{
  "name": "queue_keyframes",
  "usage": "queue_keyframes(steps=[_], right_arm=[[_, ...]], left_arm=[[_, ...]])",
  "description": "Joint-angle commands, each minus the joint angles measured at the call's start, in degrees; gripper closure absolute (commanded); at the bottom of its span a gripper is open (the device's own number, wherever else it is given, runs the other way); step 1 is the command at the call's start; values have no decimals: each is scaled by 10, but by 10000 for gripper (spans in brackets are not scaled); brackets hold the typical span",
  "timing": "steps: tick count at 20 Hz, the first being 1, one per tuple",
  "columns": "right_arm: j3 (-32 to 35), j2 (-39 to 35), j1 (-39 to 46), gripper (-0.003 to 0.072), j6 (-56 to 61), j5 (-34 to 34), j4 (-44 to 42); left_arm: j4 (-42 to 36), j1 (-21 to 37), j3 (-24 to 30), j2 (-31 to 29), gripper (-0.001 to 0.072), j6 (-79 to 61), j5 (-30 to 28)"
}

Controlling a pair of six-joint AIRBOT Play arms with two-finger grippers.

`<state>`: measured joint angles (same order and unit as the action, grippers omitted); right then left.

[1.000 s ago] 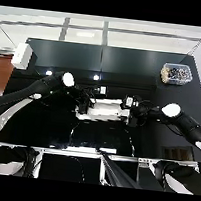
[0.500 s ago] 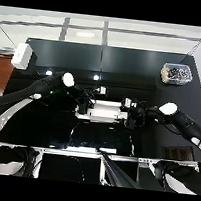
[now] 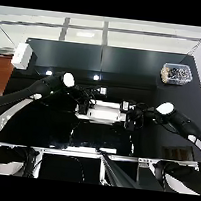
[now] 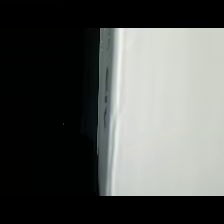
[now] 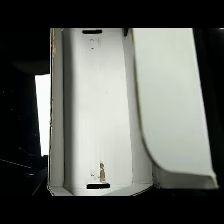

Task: Fold the box and place the chain.

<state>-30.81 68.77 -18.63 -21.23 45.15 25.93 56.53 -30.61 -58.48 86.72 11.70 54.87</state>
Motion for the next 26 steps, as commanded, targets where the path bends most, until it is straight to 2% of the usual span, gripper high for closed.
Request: queue_keyframes(steps=[1, 4, 8, 26], right_arm=[[0, 16, -14, -19, -2, -1, 15], [0, 24, -17, -19, 23, -5, 40], [0, 29, -17, -19, 25, -10, 30], [-13, 44, -32, -19, 52, -23, 63]], left_arm=[[0, 0, 0, 0, 683, 1, -2], [0, 0, 0, 0, 683, 3, 10], [0, 0, 0, 0, 683, 3, 46], [0, 0, 0, 0, 683, 3, 42]])
